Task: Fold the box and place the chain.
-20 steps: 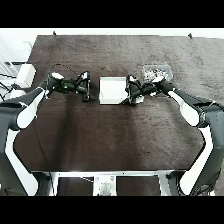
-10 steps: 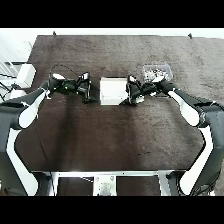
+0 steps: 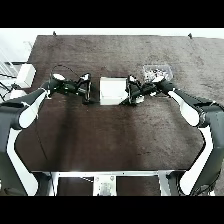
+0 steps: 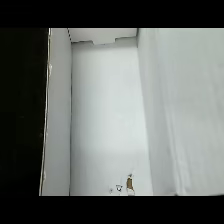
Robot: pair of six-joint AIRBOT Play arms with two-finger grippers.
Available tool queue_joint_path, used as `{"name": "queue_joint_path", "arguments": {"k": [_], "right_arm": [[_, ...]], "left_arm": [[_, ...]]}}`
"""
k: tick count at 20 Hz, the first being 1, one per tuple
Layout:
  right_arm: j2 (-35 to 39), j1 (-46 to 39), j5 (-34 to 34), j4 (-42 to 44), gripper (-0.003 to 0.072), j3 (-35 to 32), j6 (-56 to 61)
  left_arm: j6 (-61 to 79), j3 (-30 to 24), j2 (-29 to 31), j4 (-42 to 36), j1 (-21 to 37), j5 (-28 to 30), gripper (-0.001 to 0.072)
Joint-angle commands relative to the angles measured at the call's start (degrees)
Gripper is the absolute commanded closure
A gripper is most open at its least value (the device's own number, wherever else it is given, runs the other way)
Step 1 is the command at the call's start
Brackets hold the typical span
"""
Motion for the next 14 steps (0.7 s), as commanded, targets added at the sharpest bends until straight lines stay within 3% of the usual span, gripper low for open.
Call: {"name": "queue_joint_path", "arguments": {"k": [1, 14], "right_arm": [[0.0, 0.0, 0.0, 0.0, 0.013, 0.0, -0.1], [0.0, 0.0, 0.0, 0.0, 0.013, 0.0, -0.1]], "left_arm": [[0.3, 0.0, 0.0, -1.3, 0.0, -0.1, -0.0011], [-1.8, 0.0, -1.1, 0.6, -1.4, 0.5, -0.0011]]}}
